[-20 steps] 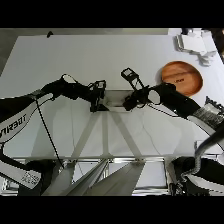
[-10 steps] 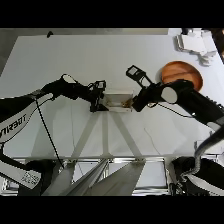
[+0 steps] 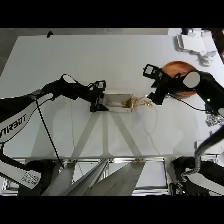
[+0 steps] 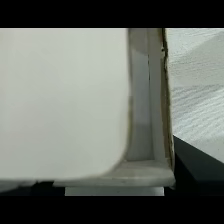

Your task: Fold the box and place the chain.

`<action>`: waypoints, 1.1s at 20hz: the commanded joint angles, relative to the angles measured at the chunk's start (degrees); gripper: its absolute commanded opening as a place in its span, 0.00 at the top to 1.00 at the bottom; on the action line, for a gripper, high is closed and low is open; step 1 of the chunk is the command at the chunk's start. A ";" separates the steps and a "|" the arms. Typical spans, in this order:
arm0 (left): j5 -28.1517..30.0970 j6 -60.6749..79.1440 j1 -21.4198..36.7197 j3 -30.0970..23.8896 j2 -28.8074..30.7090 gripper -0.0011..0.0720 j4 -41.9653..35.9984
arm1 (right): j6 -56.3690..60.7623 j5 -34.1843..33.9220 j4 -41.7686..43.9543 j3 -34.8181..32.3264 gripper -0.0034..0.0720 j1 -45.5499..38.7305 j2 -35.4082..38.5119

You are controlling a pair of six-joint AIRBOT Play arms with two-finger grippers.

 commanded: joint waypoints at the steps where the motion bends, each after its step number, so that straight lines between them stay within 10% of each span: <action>1: 0.02 0.02 0.02 0.07 0.02 0.77 0.00 | -26.08 0.37 11.17 0.07 0.21 -0.83 -7.30; 5: 0.02 0.02 0.02 0.07 0.02 0.77 0.00 | -40.30 0.02 18.82 0.07 0.07 0.46 -12.94; 16: 0.02 0.02 0.02 0.07 0.04 0.77 0.00 | -40.11 0.15 22.14 0.04 0.08 1.86 -18.32; 22: 0.02 0.02 0.02 0.07 0.04 0.77 0.00 | -25.88 -0.26 12.00 0.04 0.84 1.95 -18.43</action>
